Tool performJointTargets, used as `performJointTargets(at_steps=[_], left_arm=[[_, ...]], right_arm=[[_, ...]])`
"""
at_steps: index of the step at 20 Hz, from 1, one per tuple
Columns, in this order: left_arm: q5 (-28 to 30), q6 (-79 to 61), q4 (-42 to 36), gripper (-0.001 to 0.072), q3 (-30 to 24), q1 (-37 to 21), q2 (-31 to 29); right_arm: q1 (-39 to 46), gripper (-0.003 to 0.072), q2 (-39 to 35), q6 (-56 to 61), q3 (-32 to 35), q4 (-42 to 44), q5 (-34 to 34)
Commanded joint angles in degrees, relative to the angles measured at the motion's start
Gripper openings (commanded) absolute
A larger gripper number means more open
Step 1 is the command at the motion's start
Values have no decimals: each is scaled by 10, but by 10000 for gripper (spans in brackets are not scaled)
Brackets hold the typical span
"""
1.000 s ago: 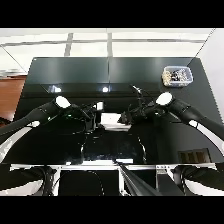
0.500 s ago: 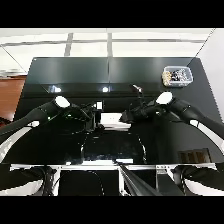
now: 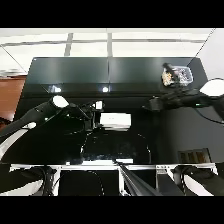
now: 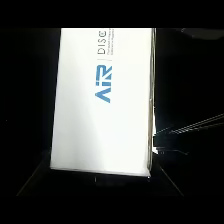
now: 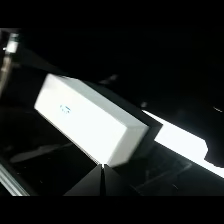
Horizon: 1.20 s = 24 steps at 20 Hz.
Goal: Fold the box and place the chain.
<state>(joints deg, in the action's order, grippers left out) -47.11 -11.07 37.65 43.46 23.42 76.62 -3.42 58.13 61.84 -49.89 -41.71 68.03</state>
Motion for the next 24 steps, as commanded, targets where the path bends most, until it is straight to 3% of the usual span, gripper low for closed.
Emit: performJointTargets(at_steps=[1,4,7,13,18,24], left_arm=[[-7,73,65,716,1,-8,-62],[-28,132,88,716,2,-24,-126],[-28,151,83,716,20,-1,-135],[28,159,83,710,100,118,-9],[29,189,42,710,122,124,47],[-24,218,40,709,122,119,69]], right_arm=[[80,16,-50,12,-2,-50,58],[112,16,-51,12,-1,-60,73],[114,16,-51,12,-1,-56,47],[114,16,-51,12,-1,-53,47],[114,16,-51,12,-1,-53,48],[114,17,-51,12,-1,-54,33]])
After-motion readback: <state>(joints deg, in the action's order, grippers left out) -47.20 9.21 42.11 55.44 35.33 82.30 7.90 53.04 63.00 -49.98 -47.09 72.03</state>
